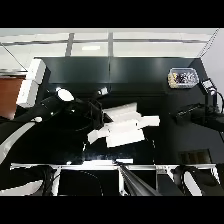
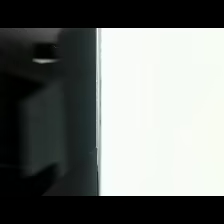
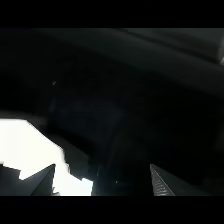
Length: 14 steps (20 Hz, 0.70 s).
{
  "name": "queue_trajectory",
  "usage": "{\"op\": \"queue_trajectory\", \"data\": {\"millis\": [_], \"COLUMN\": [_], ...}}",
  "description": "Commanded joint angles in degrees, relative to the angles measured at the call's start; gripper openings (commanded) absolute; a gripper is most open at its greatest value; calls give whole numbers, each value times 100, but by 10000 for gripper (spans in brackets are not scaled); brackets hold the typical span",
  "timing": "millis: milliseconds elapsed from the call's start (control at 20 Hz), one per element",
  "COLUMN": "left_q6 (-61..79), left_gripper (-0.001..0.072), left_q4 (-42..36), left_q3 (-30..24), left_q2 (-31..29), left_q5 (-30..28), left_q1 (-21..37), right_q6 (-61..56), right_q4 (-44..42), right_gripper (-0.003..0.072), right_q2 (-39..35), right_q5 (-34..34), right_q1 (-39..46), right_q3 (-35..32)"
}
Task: Fold the box and place the chain.
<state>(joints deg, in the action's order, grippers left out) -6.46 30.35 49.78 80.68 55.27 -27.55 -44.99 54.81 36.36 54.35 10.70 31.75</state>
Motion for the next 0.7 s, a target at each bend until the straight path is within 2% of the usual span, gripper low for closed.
{"op": "queue_trajectory", "data": {"millis": [0, 100, 300, 450, 650], "left_q6": [1097, 1099, 1097, 903, 909], "left_gripper": [25, 25, 25, 25, 25], "left_q4": [190, 116, 146, 203, 275], "left_q3": [-39, -39, -39, -39, -37], "left_q2": [4, 177, 378, 577, 592], "left_q5": [-861, -807, -820, -568, -533], "left_q1": [-358, -387, -389, -391, -389], "right_q6": [1029, 2011, 2918, 3069, 3191], "right_q4": [-273, -291, -396, -400, -376], "right_gripper": [676, 676, 676, 676, 676], "right_q2": [7, 48, 76, 118, 385], "right_q5": [81, 264, 37, -280, -295], "right_q1": [-118, -391, -1060, -1429, -1915], "right_q3": [-13, -192, -662, -964, -1108]}}
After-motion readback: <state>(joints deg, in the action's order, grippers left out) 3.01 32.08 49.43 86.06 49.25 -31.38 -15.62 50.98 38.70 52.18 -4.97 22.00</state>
